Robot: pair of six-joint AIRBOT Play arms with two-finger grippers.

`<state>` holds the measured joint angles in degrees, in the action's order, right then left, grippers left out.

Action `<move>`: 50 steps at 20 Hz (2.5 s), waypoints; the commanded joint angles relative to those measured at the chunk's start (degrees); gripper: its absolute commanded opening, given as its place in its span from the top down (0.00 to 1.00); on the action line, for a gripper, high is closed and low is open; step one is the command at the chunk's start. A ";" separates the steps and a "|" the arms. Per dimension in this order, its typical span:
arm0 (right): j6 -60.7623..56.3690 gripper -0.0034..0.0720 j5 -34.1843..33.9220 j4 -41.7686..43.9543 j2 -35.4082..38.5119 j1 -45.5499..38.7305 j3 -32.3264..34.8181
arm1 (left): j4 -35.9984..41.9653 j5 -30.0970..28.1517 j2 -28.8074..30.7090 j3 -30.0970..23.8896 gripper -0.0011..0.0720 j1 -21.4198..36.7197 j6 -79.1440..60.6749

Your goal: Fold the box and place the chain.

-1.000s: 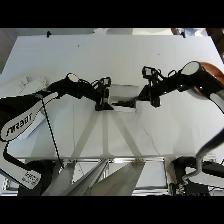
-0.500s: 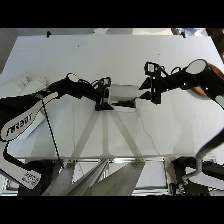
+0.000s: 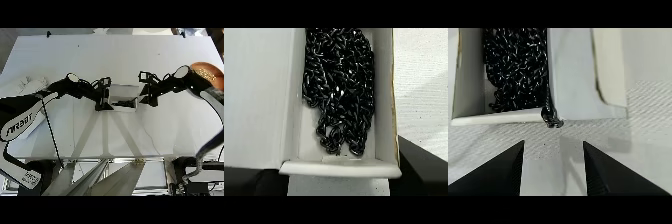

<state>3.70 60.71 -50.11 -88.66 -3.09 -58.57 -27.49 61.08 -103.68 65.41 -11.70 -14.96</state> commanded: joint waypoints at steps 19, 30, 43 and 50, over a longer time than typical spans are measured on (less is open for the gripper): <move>5.09 0.94 -3.65 2.21 5.97 0.00 0.00 | -0.02 0.00 0.02 0.00 0.60 0.00 -0.02; 0.55 0.94 11.37 4.52 17.42 0.04 0.00 | -0.02 0.00 0.02 0.00 0.60 0.00 -0.02; -15.56 0.51 -5.35 18.14 17.27 0.07 0.00 | -0.02 0.00 0.02 0.00 0.60 0.00 -0.02; -35.93 0.58 -9.25 17.62 7.69 0.04 0.00 | 0.00 0.00 0.02 0.00 0.60 0.00 -0.02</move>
<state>-22.55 52.58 -33.04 -76.64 -3.05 -58.57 -27.49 61.08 -103.68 65.41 -11.70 -14.96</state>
